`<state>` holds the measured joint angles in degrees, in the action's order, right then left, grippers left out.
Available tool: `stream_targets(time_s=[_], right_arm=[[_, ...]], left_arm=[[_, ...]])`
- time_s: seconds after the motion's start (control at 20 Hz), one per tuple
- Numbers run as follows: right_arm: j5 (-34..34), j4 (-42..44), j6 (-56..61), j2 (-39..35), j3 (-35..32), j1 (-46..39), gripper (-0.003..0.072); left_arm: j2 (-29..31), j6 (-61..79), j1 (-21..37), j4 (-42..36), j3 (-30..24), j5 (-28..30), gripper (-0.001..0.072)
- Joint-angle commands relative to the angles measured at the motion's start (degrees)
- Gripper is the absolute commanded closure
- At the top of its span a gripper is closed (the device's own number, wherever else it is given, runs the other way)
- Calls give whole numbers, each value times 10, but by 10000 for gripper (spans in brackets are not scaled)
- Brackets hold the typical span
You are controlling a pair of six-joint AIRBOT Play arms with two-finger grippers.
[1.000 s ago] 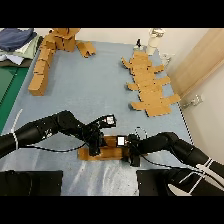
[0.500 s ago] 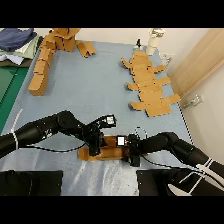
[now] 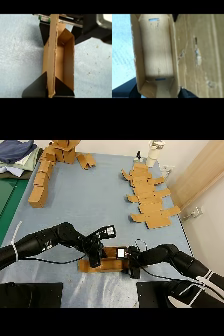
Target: Fold the box.
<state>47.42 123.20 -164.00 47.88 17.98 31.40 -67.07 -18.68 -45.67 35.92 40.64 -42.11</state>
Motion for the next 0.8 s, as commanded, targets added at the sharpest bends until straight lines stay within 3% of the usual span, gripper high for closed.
stream_targets(time_s=[0.0, 0.45, 0.55, 0.75], right_arm=[[0, 0, 0, 0, 0, 0, 180], [0, 0, 0, 0, 0, 0, 180], [0, 0, 0, 0, 0, 0, 179], [0, 0, 0, 0, 0, 0, 180]], left_arm=[[0, -4, 1, -1, 0, 9, 695], [1, -4, 1, 0, 0, 12, 688], [1, -5, 1, -1, 0, 17, 234], [9, -25, 1, 31, 9, 11, 220]])
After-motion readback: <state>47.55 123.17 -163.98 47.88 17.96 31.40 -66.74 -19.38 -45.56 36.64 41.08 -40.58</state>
